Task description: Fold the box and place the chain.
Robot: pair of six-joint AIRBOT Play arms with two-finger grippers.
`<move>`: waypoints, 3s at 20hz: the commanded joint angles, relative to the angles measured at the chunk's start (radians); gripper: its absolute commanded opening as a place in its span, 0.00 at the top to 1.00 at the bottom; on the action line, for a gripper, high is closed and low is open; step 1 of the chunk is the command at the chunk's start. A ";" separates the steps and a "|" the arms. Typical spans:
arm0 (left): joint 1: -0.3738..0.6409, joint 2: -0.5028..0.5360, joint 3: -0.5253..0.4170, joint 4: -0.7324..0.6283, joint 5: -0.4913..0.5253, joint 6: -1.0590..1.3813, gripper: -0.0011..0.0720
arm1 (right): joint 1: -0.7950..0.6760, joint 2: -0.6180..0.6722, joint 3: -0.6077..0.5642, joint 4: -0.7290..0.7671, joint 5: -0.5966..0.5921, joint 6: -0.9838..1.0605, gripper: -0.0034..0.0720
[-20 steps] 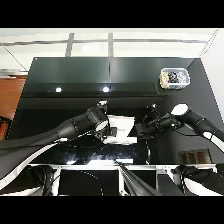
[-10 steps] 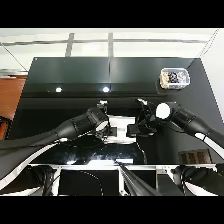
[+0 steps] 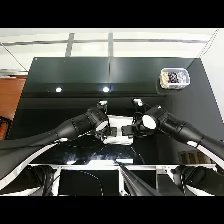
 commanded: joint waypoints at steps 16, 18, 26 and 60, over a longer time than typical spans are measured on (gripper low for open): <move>0.000 0.000 0.000 0.000 -0.002 0.000 0.95 | 0.063 -0.082 0.003 -0.055 -0.027 0.173 0.94; 0.000 0.000 0.000 0.000 -0.002 -0.001 0.95 | 0.063 -0.082 0.003 -0.055 -0.026 0.173 0.94; 0.000 0.000 0.000 0.000 0.000 -0.001 0.94 | 0.062 -0.078 0.003 -0.010 -0.026 0.173 0.91; 0.000 0.000 0.000 0.003 0.000 -0.001 0.95 | -0.888 -0.185 0.450 0.106 -0.120 -0.097 0.00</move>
